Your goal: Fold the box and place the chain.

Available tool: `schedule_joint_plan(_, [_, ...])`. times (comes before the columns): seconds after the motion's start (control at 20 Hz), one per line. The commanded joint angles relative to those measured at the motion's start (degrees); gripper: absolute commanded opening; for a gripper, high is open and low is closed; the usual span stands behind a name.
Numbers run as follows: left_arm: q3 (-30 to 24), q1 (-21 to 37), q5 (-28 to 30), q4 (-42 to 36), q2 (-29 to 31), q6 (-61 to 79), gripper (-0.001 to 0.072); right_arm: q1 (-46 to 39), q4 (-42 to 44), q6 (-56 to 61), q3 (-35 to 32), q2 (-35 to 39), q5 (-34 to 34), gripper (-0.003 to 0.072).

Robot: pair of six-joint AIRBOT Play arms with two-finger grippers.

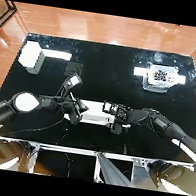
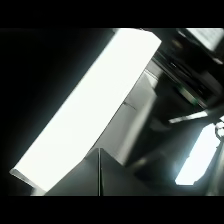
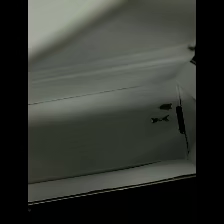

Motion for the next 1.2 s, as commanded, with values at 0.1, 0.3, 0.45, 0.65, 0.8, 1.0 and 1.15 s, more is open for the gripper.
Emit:
schedule_joint_plan(0.1, [-0.09,-0.46,13.51,-0.46,-3.72,0.28,0.0024,0.02,0.00,0.00,-0.02,0.00,0.00,0.0216])
schedule_joint_plan(0.3, [-0.09,-0.48,15.78,-0.35,-10.08,0.28,0.0024,0.02,0.00,0.00,-0.02,0.00,0.02,0.0216])
schedule_joint_plan(0.45, [-0.07,-0.48,15.34,-0.22,-14.47,0.28,0.0024,0.02,0.00,0.00,-0.02,0.00,0.04,0.0216])
schedule_joint_plan(0.65, [-0.07,-0.46,14.51,-0.20,-16.17,0.28,0.0024,0.02,-0.02,-0.02,-0.02,0.00,0.85,0.0216])
schedule_joint_plan(0.8, [1.55,0.11,8.94,6.25,-15.43,0.46,0.0024,0.02,-0.02,0.00,-0.02,0.00,1.22,0.0216])
schedule_joint_plan(1.0, [4.11,5.99,3.52,14.56,-7.87,0.39,0.0024,0.02,-0.02,0.00,-0.02,0.00,1.11,0.0216])
schedule_joint_plan(1.15, [4.07,12.17,-6.21,17.40,-1.16,0.44,0.0025,0.02,-0.02,0.00,-0.02,0.00,1.11,0.0216])
